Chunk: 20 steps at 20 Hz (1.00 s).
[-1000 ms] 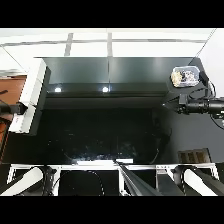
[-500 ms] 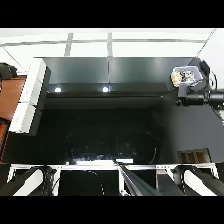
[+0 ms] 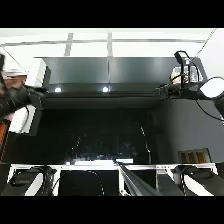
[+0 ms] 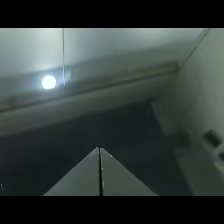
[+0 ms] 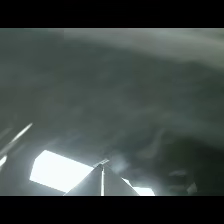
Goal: Fold the box and place the chain.
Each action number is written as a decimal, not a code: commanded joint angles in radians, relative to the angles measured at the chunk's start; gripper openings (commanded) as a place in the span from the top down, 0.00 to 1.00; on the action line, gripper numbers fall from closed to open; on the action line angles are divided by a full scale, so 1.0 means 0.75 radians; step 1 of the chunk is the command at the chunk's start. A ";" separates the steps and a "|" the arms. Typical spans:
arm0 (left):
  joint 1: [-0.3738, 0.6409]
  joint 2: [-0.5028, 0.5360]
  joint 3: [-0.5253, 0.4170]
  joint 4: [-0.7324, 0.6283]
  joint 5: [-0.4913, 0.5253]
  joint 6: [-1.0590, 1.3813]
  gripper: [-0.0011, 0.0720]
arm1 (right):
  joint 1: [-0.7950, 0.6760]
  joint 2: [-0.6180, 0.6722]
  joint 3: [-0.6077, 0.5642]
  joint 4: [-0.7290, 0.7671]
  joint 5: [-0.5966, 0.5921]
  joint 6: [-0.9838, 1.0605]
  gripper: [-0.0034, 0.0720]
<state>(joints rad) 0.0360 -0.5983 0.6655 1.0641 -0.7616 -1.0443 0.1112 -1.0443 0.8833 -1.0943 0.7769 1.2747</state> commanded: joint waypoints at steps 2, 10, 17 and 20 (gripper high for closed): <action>-0.038 0.150 -0.164 0.097 0.119 -0.005 0.95 | -0.100 0.001 -0.088 -0.335 -0.225 0.166 0.94; -0.040 0.157 -0.164 0.097 0.118 -0.005 0.95 | -0.188 0.001 -0.088 -0.333 -0.214 0.166 0.94; -0.040 0.157 -0.164 0.097 0.118 -0.006 0.95 | -0.188 0.001 -0.088 -0.333 -0.213 0.166 0.94; -0.040 0.157 -0.164 0.097 0.118 -0.005 0.95 | -0.188 0.001 -0.088 -0.333 -0.214 0.166 0.94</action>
